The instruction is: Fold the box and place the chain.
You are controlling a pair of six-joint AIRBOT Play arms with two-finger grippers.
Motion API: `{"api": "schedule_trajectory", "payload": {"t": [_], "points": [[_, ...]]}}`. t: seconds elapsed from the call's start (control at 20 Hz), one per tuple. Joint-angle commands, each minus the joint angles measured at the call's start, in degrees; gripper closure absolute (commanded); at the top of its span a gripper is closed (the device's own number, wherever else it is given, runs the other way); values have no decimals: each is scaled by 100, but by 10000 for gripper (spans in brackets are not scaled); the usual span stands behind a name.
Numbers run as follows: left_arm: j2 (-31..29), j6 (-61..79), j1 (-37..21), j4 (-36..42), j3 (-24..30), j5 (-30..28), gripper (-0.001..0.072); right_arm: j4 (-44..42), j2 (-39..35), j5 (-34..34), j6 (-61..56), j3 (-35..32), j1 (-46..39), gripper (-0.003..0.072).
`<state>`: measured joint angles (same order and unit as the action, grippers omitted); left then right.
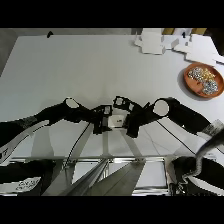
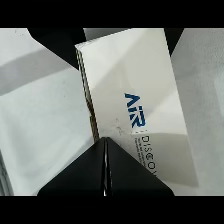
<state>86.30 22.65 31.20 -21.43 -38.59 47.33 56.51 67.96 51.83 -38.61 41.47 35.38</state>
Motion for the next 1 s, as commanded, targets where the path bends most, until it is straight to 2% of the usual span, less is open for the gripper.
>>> {"api": "schedule_trajectory", "payload": {"t": [0.0, 0.15, 0.3, 0.4, 0.55, 0.85, 0.95], "points": [[-2, 7, -4, -2, 0, 2, 576, 81, -293, -50, -173, 79, -15, 663], [-2, 7, -4, -2, 0, 4, 576, 540, -927, -50, -811, 181, -116, 663], [-2, 7, -4, -2, 0, 2, 576, 1534, -1386, 247, -2151, 179, -518, 664], [-2, 7, -2, -2, 0, 7, 576, 2249, -1366, 516, -3143, 151, -909, 665], [-2, 7, -4, -2, 0, 2, 576, 2623, -1202, 656, -3928, 22, -1589, 665], [-2, 7, -4, -2, 0, 2, 576, 2962, -656, 822, -4103, -149, -2632, 664], [-2, 7, -2, -2, 0, 2, 576, 2876, -632, 1244, -4105, -149, -2706, 664]]}}
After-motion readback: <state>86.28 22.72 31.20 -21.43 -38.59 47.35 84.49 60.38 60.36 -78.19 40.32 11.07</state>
